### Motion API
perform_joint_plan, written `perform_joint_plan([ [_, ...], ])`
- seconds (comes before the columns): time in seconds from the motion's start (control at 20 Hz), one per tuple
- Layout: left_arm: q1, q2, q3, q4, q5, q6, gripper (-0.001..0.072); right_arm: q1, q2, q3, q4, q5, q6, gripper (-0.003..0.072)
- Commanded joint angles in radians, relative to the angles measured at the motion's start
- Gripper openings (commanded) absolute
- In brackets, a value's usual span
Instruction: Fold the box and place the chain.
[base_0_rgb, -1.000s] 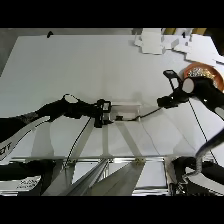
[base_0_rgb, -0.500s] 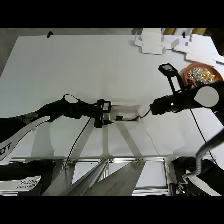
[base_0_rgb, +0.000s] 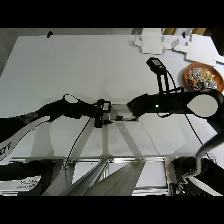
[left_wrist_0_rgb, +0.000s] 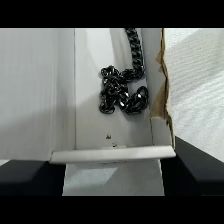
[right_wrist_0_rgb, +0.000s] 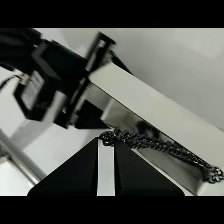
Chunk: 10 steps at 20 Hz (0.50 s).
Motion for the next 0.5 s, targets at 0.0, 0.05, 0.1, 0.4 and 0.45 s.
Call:
perform_joint_plan([
  [0.0,0.000,0.000,0.000,0.000,0.000,0.000,0.0214,0.042,-0.025,0.001,0.030,-0.079,0.005,0.0014],
  [0.05,0.000,0.000,0.000,0.000,0.000,0.000,0.0214,0.042,-0.038,0.001,0.014,-0.078,0.018,0.0014],
  [0.1,0.000,0.000,0.000,0.000,0.000,0.000,0.0214,0.042,-0.056,0.001,-0.020,-0.069,0.034,0.0014],
  [0.4,0.000,0.000,0.000,0.000,0.000,0.000,0.0214,0.042,-0.122,0.017,-0.086,-0.003,0.037,0.0199],
  [0.45,0.000,0.000,0.000,0.000,0.000,0.000,0.0214,0.037,-0.122,0.047,-0.129,0.021,0.038,0.0198],
])
